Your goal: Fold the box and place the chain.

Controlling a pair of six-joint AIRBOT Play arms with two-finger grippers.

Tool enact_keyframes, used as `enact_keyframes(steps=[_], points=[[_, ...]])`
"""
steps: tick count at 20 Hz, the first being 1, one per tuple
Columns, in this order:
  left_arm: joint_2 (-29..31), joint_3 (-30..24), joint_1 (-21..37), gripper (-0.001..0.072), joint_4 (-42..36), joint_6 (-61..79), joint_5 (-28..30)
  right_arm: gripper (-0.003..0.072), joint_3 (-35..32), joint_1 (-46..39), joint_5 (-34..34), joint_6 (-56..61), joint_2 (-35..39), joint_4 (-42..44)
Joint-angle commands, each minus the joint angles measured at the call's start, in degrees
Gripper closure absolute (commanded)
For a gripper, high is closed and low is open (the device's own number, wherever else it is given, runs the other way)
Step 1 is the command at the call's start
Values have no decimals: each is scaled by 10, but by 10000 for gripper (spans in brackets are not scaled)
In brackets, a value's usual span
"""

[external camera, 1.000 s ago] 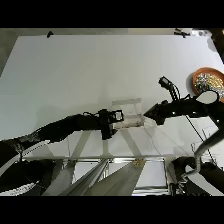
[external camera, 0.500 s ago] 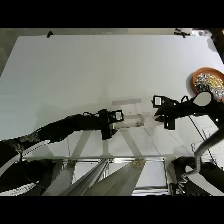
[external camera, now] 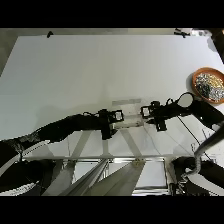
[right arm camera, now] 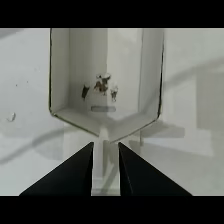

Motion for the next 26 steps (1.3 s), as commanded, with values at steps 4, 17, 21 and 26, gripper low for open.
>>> enact_keyframes(steps=[4,17,21,26], points=[[0,0,0,452,0,0,0,529,0,9,-9,-9,-13,73],[0,0,0,452,0,0,0,528,0,58,-62,-8,-22,100],[0,0,0,452,0,0,0,403,0,58,-61,17,-22,67],[0,0,0,452,0,0,0,352,0,58,-58,51,-22,39]])
